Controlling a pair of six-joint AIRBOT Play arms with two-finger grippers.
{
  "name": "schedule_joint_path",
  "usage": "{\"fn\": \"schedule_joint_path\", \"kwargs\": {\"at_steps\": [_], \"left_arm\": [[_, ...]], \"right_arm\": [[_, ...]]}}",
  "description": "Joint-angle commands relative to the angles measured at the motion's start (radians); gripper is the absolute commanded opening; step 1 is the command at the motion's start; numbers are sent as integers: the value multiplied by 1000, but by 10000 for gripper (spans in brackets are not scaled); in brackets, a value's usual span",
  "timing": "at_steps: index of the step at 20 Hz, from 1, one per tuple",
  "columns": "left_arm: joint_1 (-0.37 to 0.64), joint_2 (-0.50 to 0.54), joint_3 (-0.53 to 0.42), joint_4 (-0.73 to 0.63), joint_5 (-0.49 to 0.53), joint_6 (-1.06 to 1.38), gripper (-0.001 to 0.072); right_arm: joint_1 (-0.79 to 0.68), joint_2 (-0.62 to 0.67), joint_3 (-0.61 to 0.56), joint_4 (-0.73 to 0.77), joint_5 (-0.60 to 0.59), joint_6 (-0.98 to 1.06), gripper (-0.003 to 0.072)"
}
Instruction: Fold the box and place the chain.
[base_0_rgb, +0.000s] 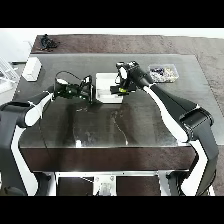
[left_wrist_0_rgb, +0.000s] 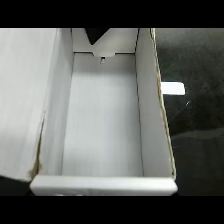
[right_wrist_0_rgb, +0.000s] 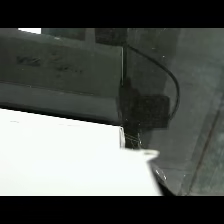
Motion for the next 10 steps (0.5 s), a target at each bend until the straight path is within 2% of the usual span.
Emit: {"fn": "schedule_joint_path", "kwargs": {"at_steps": [1,3,8,9,10], "left_arm": [[-1,1,0,-2,3,-1,290],[-1,1,0,-2,3,-1,290],[-1,1,0,-2,3,-1,290],[-1,1,0,-2,3,-1,290],[-1,1,0,-2,3,-1,290]], "right_arm": [[2,-2,3,12,31,28,68],[2,-2,4,11,31,34,5],[2,-2,9,11,30,42,8],[2,-1,17,11,30,42,129],[2,0,31,10,31,42,332]]}}
